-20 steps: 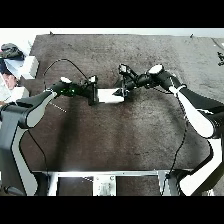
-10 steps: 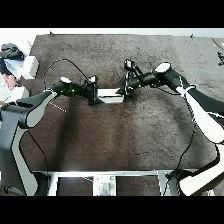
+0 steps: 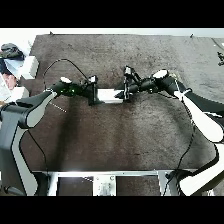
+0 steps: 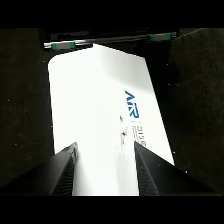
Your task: Fold the box and place the chain.
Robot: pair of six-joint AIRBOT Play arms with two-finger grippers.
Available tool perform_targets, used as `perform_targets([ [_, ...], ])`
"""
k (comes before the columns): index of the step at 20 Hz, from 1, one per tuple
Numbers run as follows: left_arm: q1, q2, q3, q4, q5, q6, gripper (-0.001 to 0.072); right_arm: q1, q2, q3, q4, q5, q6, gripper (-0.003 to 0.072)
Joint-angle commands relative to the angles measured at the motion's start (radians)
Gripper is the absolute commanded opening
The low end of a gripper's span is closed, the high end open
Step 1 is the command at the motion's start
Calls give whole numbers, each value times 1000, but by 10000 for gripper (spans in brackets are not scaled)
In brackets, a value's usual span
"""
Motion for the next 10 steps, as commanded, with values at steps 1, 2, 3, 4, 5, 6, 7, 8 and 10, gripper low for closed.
perform_targets([
  [1,0,1,0,0,0,0,418,18,-19,-3,7,-18,-69,399],
  [2,0,1,0,0,0,0,418,20,-19,-2,8,-44,-77,399],
  [3,0,1,0,0,0,0,418,21,-19,1,8,-71,-80,399],
  [4,0,1,0,0,0,0,418,21,-18,1,8,-100,-89,398],
  [5,0,1,0,0,0,0,418,20,-18,1,7,-126,-106,398],
  [6,0,1,0,0,0,0,418,19,-17,1,8,-158,-112,398],
  [7,0,1,0,0,-1,0,418,19,-14,1,8,-179,-120,397],
  [8,0,1,0,0,-2,0,418,19,-6,1,8,-188,-125,398],
  [10,0,1,0,0,-2,0,418,19,7,2,8,-189,-125,398],
])
